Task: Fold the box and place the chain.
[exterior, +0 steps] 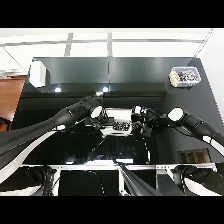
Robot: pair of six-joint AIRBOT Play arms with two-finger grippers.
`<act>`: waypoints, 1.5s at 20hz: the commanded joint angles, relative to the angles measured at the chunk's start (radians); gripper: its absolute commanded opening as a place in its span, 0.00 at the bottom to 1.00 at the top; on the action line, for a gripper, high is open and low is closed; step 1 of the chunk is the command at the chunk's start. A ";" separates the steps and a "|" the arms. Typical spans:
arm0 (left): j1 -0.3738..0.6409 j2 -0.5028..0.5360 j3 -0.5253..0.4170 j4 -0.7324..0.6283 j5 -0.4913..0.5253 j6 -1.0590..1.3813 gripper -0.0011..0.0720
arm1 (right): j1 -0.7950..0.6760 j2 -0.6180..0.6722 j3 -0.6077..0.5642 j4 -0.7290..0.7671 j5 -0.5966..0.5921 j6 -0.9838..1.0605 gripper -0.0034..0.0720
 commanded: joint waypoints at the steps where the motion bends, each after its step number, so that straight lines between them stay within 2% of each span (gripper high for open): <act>1: 0.000 0.000 0.000 0.000 0.000 0.000 0.05 | 0.000 -0.001 0.000 -0.001 -0.005 0.011 0.69; 6: 0.000 0.000 0.000 0.000 0.000 0.000 0.05 | 0.000 -0.001 0.000 -0.001 -0.003 0.074 0.69; 7: 0.000 0.000 0.000 0.000 0.000 0.000 0.05 | 0.000 -0.001 0.000 -0.001 0.000 0.093 0.51; 8: 0.000 0.000 0.000 0.000 0.000 0.000 0.05 | 0.000 -0.001 0.000 -0.001 0.011 0.094 0.19; 9: 0.000 0.000 0.000 0.000 0.000 0.000 0.05 | 0.000 0.000 0.000 -0.001 0.024 0.094 0.06; 13: 0.000 0.000 0.000 0.000 0.000 0.000 0.05 | 0.000 0.008 0.001 -0.001 0.054 0.130 0.06; 15: 0.000 0.000 0.000 0.000 0.000 0.000 0.05 | -0.001 0.039 0.003 -0.009 0.069 0.226 0.06; 17: 0.000 0.000 0.000 0.000 0.000 0.000 0.05 | -0.001 0.101 0.030 -0.073 0.135 0.380 0.06; 20: 0.000 0.000 0.000 0.000 0.000 0.000 0.05 | -0.005 0.220 0.146 -0.230 0.286 0.645 0.06; 22: 0.000 0.000 0.000 0.000 0.000 0.000 0.05 | -0.019 0.279 0.253 -0.267 0.380 0.811 0.06; 26: 0.000 0.000 0.000 0.000 0.000 0.000 0.05 | -0.024 0.311 0.457 -0.171 0.533 0.904 0.06; 30: 0.000 0.000 0.000 0.000 0.005 0.000 0.05 | -0.025 0.311 0.518 0.056 0.534 0.912 0.06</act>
